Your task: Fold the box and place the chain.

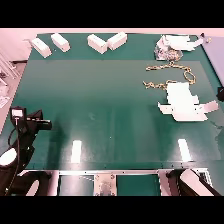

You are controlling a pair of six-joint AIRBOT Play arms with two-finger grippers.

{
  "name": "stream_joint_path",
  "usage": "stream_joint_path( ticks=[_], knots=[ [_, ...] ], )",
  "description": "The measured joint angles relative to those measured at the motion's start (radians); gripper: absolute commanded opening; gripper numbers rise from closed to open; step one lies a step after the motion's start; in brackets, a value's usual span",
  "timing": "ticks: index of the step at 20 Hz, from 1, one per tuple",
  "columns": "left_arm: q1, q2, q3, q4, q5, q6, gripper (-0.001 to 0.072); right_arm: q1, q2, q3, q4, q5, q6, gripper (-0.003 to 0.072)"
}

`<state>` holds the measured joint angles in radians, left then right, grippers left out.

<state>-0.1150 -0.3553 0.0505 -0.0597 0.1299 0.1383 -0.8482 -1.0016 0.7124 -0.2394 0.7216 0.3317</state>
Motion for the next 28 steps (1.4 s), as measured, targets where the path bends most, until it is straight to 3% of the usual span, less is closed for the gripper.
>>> stream_joint_path(
  ticks=[1, 5, 9, 12, 17, 21, 28],
  knots=[
    [0.0, 0.0, 0.0, 0.0, 0.0, 0.0, 0.0019, -0.033, -0.018, 0.024, -0.01, 0.026, 0.009, 0.0385],
    [0.0, 0.0, 0.0, 0.0, 0.0, 0.0, 0.0019, -0.113, -0.151, 0.196, -0.203, 0.14, 0.156, 0.043],
    [0.0, 0.0, 0.0, 0.0, 0.0, 0.0, 0.0019, -0.137, -0.352, 0.488, -0.443, 0.388, 0.351, 0.0451],
    [0.0, 0.0, 0.0, 0.0, 0.0, 0.0, 0.0019, -0.142, -0.499, 0.714, -0.545, 0.563, 0.455, 0.052],
    [0.0, 0.0, 0.0, 0.0, 0.0, 0.0, 0.0019, -0.144, -0.699, 0.983, -0.682, 0.777, 0.562, 0.0525],
    [0.0, 0.0, 0.0, 0.0, 0.0, 0.0, 0.0019, -0.143, -0.813, 1.077, -0.735, 0.866, 0.591, 0.0524],
    [0.0, 0.0, 0.0, 0.0, 0.0, 0.0, 0.0019, -0.08, -0.932, 1.18, -0.842, 0.905, 0.596, 0.0526]
  ],
)
